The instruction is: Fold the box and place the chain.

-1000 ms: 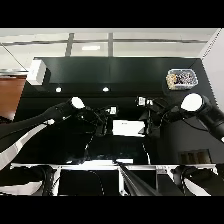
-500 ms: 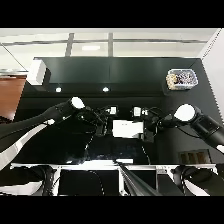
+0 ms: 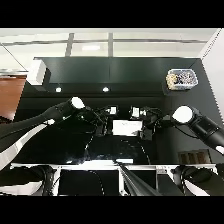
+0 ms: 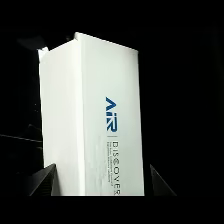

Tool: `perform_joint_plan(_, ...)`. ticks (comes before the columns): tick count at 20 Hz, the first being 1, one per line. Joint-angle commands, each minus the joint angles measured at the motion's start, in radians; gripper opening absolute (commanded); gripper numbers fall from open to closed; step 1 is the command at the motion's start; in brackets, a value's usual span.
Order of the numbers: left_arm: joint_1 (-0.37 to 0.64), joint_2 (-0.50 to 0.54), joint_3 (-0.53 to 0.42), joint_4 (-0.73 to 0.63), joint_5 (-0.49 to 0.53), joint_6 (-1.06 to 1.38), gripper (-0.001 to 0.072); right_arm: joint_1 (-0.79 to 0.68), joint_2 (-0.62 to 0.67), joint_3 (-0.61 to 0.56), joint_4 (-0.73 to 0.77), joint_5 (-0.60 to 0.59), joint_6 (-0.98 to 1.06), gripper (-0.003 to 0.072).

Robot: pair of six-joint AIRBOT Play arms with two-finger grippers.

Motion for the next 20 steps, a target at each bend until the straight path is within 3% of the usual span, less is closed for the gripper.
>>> perform_joint_plan(1,0.0,-0.001,0.0,0.0,0.0,0.0,0.0504,0.001,0.001,0.0,-0.004,-0.044,0.042,0.0699)
perform_joint_plan(9,0.0,-0.001,0.0,0.0,-0.001,0.0,0.0503,0.001,0.002,0.001,-0.001,-0.053,0.068,0.0679)
perform_joint_plan(10,0.0,-0.001,0.0,0.0,-0.001,0.0,0.0504,0.0,0.002,0.001,0.013,-0.049,0.069,0.0561)
perform_joint_plan(13,0.0,-0.001,0.0,0.0,-0.001,0.0,0.0504,0.001,0.002,0.001,0.061,-0.011,0.073,0.0399)
perform_joint_plan(20,0.0,-0.001,0.0,0.0,0.0,0.0,0.0504,0.001,0.002,0.001,0.013,0.006,0.105,0.0398)
